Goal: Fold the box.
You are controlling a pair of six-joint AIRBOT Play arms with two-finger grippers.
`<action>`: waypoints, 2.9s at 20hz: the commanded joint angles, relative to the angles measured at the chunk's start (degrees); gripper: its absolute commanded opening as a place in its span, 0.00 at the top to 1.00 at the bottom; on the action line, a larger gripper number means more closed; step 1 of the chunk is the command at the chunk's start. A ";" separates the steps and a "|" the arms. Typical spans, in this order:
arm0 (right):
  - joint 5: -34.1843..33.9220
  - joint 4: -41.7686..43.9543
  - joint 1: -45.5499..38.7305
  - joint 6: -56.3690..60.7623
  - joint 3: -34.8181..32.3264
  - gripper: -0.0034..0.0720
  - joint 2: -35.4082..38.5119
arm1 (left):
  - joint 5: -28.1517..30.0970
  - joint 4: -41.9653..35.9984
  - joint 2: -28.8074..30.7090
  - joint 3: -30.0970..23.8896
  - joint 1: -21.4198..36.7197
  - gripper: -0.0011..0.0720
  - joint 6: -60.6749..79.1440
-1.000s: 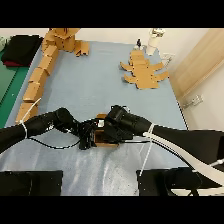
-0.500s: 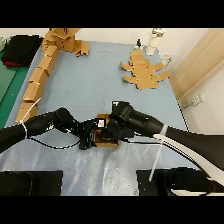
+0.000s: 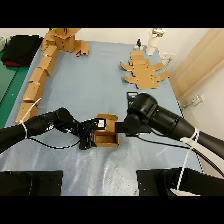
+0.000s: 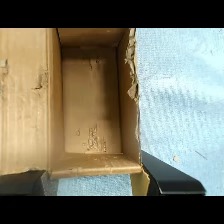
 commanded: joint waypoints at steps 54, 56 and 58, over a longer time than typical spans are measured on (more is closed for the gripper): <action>46.51 22.12 2.27 -108.02 -23.52 0.34 11.80 | 0.00 0.00 0.02 0.00 0.04 0.52 0.02; 47.98 14.10 5.11 -101.13 -23.56 0.34 11.87 | 0.00 0.02 0.02 0.00 0.04 0.52 0.02; 50.77 2.95 8.48 -92.11 -24.44 0.34 12.74 | 0.00 0.02 0.02 0.00 0.04 0.52 0.02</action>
